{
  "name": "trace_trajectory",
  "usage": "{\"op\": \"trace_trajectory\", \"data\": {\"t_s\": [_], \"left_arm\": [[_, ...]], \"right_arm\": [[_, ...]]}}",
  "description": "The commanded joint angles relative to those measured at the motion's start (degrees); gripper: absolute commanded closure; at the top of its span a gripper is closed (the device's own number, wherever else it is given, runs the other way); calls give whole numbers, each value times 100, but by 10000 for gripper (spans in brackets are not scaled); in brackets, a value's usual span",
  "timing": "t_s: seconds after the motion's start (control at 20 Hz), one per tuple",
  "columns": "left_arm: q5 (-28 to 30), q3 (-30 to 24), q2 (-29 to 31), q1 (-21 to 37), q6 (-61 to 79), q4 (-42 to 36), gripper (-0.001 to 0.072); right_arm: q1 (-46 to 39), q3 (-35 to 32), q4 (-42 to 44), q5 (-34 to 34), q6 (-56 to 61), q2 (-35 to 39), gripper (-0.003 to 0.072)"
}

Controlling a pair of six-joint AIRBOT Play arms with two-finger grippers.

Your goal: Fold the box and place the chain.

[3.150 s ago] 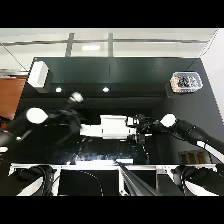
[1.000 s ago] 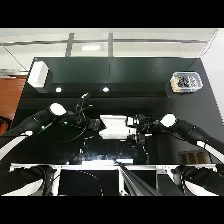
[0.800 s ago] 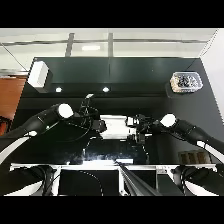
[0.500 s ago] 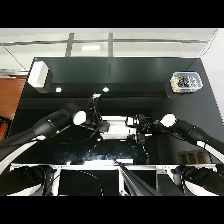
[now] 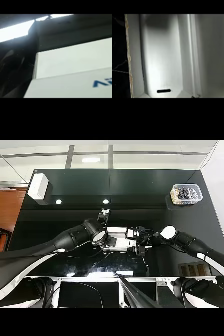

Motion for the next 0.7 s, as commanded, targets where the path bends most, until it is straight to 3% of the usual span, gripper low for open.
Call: {"op": "trace_trajectory", "data": {"t_s": [0.0,0.65], "left_arm": [[-168,59,-72,-46,-363,173,442],[96,61,-72,70,-778,258,443]], "right_arm": [[4,-4,0,2,4,-4,251],[4,-4,0,2,4,-4,251]]}}
